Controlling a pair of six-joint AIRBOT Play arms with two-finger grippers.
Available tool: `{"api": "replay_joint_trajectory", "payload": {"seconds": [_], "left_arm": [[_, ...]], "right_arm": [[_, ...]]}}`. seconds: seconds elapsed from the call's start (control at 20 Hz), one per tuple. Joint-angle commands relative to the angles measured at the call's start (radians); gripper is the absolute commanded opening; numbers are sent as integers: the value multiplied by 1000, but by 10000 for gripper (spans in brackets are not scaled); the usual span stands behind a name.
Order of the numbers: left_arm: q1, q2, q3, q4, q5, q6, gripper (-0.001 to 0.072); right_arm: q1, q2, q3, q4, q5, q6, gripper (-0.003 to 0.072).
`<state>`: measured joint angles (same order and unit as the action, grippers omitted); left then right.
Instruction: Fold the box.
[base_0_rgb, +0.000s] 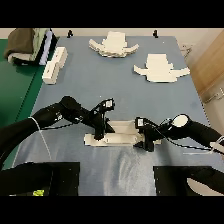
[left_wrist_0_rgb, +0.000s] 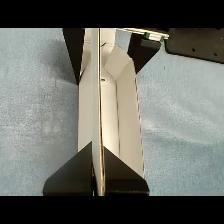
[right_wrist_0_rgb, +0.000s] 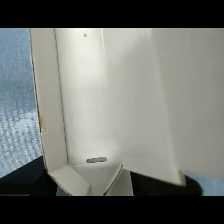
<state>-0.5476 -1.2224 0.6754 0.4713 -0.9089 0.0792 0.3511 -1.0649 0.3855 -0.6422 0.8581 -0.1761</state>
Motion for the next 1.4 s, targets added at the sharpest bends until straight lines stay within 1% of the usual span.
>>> {"api": "replay_joint_trajectory", "payload": {"seconds": [0.0,0.1,0.3,0.35,0.4,0.55,0.6,0.9,1.0,1.1,1.15,1.2,1.25,1.35], "left_arm": [[0,1,1,0,0,0,16],[0,1,1,0,0,0,16],[0,1,1,0,0,0,15],[0,1,1,0,0,0,16],[0,1,1,0,0,0,16],[0,1,1,0,0,0,16],[0,1,1,0,0,0,16],[0,1,1,0,0,0,15],[0,1,1,0,0,0,16],[0,1,1,0,0,0,15],[0,1,1,0,0,0,16],[0,1,1,0,0,0,16],[0,1,1,0,0,0,15],[0,1,1,0,0,0,15]], "right_arm": [[6,-2,-1,3,0,-9,578],[6,-2,-1,3,0,-9,550],[6,2,0,3,24,-9,553],[6,11,0,4,30,-8,571],[5,29,0,5,32,-8,612],[5,52,0,11,34,-8,616],[5,52,0,16,28,-8,672],[6,19,-18,29,-2,-10,677],[6,15,-20,34,-4,-28,654],[6,8,-24,34,-10,-32,650],[6,4,-24,35,-11,-35,626],[6,5,-24,37,-11,-36,578],[6,5,-24,38,-10,-37,553],[6,5,-24,36,-11,-37,549]]}}
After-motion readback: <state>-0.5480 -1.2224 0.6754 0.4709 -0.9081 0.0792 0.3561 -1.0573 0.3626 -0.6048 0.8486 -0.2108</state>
